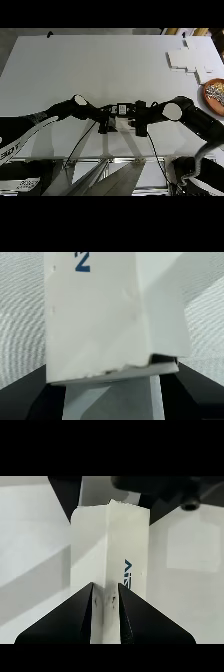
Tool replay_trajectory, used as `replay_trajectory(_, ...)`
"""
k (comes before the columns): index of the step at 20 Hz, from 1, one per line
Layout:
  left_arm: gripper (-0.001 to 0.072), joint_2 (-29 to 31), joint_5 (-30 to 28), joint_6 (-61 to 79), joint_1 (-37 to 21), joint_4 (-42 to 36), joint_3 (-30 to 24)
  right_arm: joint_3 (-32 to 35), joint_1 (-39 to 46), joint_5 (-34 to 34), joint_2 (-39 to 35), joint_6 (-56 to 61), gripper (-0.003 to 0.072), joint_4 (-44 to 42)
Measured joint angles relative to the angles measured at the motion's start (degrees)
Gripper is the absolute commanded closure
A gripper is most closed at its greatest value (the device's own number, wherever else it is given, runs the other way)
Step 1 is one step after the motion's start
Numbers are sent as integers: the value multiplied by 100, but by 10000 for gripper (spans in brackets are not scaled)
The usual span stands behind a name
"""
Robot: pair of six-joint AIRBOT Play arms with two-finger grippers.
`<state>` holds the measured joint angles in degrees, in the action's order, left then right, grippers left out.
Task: Fold the box and place the chain.
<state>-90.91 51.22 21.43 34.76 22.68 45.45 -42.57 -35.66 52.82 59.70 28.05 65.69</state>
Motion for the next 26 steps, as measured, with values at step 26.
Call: replay_trajectory(26,675,0,13,17,0,11,0,437,28,-278,-326,22,664,-527)
